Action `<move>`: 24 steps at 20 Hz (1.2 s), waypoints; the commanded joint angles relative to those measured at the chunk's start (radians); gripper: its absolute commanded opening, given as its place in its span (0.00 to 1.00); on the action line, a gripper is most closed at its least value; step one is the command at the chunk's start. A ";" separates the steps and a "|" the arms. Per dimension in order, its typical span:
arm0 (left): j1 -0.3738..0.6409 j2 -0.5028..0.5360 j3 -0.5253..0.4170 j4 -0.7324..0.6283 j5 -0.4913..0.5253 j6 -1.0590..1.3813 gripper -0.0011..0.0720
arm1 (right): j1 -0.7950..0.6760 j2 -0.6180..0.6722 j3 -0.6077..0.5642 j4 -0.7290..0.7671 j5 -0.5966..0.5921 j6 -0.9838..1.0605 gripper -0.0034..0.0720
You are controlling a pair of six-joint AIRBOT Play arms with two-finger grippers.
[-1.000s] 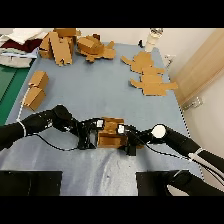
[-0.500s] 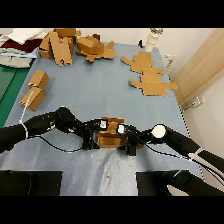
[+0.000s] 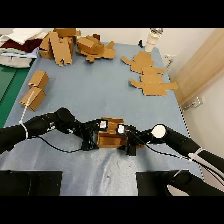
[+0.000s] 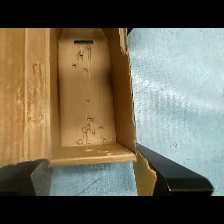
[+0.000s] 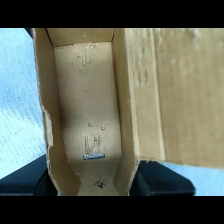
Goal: Fold the box.
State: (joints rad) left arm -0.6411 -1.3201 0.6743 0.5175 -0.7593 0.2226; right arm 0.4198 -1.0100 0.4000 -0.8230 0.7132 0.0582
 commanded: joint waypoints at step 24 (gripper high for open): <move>-0.002 0.000 -0.002 0.003 -0.008 -0.014 0.57 | 0.000 0.000 0.001 0.000 0.005 0.017 0.81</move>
